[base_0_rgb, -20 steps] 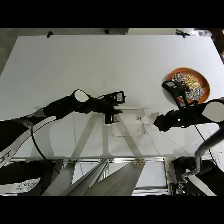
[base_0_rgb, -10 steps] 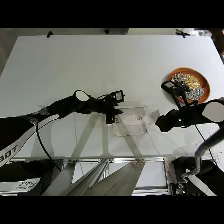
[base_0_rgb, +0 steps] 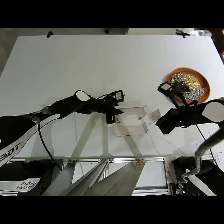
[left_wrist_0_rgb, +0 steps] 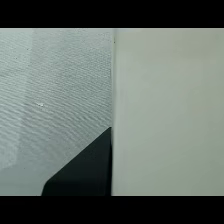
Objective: Fold the box and place the chain.
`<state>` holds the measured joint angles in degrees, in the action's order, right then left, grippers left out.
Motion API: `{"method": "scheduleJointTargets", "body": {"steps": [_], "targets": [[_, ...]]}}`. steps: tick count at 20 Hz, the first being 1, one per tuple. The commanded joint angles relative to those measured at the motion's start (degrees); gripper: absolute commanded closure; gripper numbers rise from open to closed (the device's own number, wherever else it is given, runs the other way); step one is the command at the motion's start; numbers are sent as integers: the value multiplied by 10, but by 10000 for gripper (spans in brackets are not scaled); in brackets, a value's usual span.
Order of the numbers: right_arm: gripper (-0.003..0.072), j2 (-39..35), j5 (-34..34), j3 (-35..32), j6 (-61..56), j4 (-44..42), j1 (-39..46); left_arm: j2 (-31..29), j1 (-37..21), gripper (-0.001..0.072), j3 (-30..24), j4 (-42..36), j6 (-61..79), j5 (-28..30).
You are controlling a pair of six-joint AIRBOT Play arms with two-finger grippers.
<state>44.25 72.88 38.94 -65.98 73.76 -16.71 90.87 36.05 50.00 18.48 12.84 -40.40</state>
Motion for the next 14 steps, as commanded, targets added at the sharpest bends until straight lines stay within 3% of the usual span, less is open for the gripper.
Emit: {"method": "scheduleJointTargets", "body": {"steps": [1,5,7,8,11,14], "targets": [[349,0,2,0,113,0,0,1,0,697,0,4,0,1],[366,7,42,0,245,-1,0,1,1,697,0,4,0,0],[653,18,52,0,259,-4,0,1,1,697,0,4,0,0],[680,25,56,0,260,-5,0,1,1,697,0,4,0,-1],[682,38,37,-9,271,3,-25,1,1,697,0,4,0,-1],[686,33,-67,-41,218,90,-112,1,1,697,0,4,0,-1]]}}
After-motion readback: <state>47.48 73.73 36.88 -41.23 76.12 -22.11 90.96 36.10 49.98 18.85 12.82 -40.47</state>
